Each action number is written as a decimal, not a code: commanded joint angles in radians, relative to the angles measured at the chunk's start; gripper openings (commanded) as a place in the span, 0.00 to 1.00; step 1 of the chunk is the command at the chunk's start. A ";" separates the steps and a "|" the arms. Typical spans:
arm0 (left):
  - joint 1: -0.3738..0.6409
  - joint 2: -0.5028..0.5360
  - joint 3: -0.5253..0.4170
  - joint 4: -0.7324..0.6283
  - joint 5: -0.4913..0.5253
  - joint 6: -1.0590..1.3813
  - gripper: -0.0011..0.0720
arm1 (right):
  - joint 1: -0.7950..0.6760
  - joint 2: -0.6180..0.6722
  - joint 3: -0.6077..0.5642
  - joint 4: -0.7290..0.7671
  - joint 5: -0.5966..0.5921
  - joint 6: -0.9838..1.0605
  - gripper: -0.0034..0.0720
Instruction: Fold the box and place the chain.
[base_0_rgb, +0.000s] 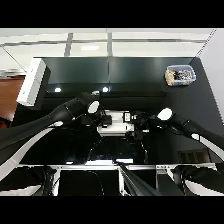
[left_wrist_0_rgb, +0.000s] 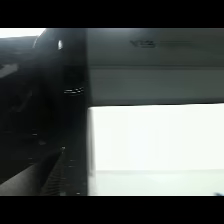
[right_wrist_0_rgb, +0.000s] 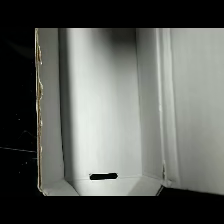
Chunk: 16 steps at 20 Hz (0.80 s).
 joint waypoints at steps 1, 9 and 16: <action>-0.008 -0.006 0.001 0.000 0.003 -0.011 0.68 | 0.001 -0.001 0.001 0.000 0.000 0.000 0.38; -0.008 -0.012 0.001 -0.001 0.003 -0.043 0.47 | 0.001 -0.001 0.001 0.000 0.000 0.000 0.38; -0.008 -0.012 0.002 -0.006 0.006 -0.055 0.05 | 0.001 -0.001 0.001 0.000 0.000 0.000 0.38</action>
